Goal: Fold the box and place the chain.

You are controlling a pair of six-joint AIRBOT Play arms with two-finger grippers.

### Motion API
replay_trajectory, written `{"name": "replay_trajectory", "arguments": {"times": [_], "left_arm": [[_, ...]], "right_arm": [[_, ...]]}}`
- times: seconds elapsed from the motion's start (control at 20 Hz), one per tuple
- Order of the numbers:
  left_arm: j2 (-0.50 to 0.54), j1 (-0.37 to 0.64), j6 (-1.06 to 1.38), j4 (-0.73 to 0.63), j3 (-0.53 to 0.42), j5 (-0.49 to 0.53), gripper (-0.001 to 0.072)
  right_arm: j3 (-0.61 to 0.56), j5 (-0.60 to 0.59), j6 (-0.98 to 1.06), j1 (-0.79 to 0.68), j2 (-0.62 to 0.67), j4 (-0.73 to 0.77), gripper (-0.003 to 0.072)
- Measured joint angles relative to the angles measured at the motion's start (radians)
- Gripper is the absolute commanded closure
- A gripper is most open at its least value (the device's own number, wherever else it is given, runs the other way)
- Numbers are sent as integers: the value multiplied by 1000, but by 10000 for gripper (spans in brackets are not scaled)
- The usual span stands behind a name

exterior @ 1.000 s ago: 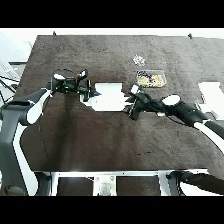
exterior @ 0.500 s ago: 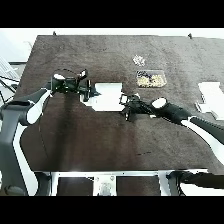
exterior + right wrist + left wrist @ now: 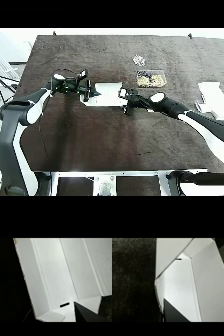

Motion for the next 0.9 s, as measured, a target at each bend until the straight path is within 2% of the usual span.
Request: {"name": "replay_trajectory", "arguments": {"times": [0.3, 0.35, 0.4, 0.9], "left_arm": [[0, 0, 0, -10, 0, 1, 690], [0, 0, 0, -10, 0, 1, 690], [0, 0, 0, -11, 0, 1, 690], [0, 0, 0, -15, 0, 0, 690]], "right_arm": [[41, 31, 5, -55, -14, 63, 113], [47, 43, 6, -61, -21, 67, 105], [56, 50, 5, -66, -29, 72, 59], [143, 179, -57, -128, -98, 82, 42]]}}
